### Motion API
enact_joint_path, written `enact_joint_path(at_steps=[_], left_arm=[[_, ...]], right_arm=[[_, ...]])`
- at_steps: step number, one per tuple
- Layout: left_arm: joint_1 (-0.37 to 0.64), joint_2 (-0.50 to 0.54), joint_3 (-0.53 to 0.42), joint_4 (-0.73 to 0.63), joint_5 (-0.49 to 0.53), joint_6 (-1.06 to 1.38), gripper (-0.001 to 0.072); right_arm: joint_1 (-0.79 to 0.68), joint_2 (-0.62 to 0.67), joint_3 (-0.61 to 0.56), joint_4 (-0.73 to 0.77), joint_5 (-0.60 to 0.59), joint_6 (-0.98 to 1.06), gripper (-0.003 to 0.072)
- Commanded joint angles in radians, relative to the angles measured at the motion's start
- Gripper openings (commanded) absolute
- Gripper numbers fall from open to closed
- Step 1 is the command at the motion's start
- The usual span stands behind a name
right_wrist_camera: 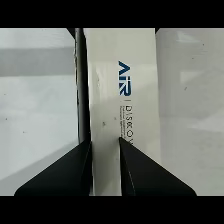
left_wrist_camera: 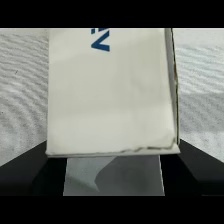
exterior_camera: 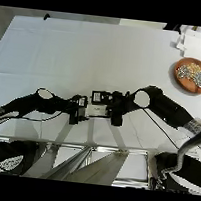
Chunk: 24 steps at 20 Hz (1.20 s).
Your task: Fold the box and place the chain.
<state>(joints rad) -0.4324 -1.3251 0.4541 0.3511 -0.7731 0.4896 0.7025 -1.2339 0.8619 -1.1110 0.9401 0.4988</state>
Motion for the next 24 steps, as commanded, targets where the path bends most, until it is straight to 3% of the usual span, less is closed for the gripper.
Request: enact_joint_path(at_steps=[1, 4, 6, 13, 14, 15, 19, 24], left_arm=[[0.001, 0.001, 0.0, 0.001, -0.002, 0.001, 0.0255], [0.001, 0.001, 0.0, 0.001, -0.002, 0.0, 0.0255], [0.001, 0.001, 0.0, 0.001, -0.002, 0.001, 0.0255], [0.001, 0.001, 0.0, 0.001, -0.002, 0.001, 0.0255], [0.001, 0.001, 0.0, 0.001, -0.002, 0.001, 0.0254], [0.001, 0.001, 0.0, 0.001, -0.002, 0.0, 0.0255], [0.001, 0.001, 0.0, 0.001, -0.002, 0.0, 0.0255], [0.001, 0.001, 0.0, 0.001, -0.002, 0.0, 0.0254]], right_arm=[[0.001, -0.001, -0.011, 0.011, 0.01, 0.002, 0.0206], [0.001, 0.0, -0.011, 0.044, 0.011, -0.002, 0.0214], [0.0, 0.005, -0.01, 0.055, 0.009, -0.002, 0.0311], [-0.001, 0.124, -0.01, 0.1, 0.002, -0.01, 0.0322], [-0.006, 0.13, -0.01, 0.127, 0.003, -0.011, 0.023], [-0.02, 0.131, -0.011, 0.211, 0.013, -0.056, 0.0031], [-0.113, 0.129, -0.087, 0.637, -0.084, -0.286, 0.0014], [-0.138, 0.067, -0.222, 0.701, -0.095, -0.362, 0.0014]])
